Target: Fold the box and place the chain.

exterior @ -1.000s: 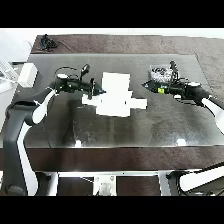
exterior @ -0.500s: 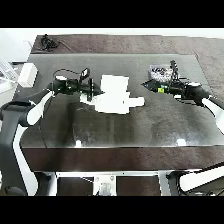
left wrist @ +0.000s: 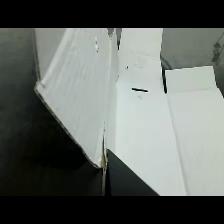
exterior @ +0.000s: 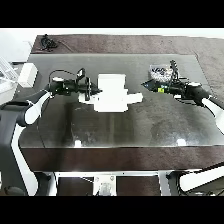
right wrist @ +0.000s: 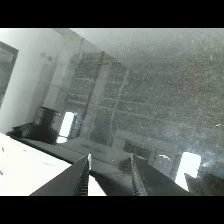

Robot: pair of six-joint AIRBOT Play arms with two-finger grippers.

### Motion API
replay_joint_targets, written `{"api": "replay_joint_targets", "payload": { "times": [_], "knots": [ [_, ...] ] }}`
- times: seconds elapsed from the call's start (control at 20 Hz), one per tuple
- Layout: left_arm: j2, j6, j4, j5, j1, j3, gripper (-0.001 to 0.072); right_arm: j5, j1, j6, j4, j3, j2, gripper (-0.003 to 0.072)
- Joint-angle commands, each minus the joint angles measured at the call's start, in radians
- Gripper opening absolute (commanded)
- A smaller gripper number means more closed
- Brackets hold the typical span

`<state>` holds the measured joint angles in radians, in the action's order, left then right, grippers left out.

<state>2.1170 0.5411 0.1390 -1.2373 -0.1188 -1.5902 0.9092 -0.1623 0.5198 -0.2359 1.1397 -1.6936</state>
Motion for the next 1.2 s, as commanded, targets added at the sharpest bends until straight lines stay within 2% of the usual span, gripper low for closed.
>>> {"api": "replay_joint_targets", "payload": {
  "times": [0.0,0.25,1.15],
  "knots": [
    [0.009,0.019,0.016,0.013,0.000,0.005,0.0015,0.000,0.007,-0.002,0.000,0.000,0.001,0.0323],
    [0.013,0.027,0.068,0.044,-0.026,0.005,0.0016,0.000,0.023,-0.003,0.000,0.000,0.001,0.0323],
    [0.012,0.009,0.077,0.044,-0.026,0.005,0.0022,0.013,0.011,-0.004,0.002,0.000,0.001,0.0323]
  ]
}}
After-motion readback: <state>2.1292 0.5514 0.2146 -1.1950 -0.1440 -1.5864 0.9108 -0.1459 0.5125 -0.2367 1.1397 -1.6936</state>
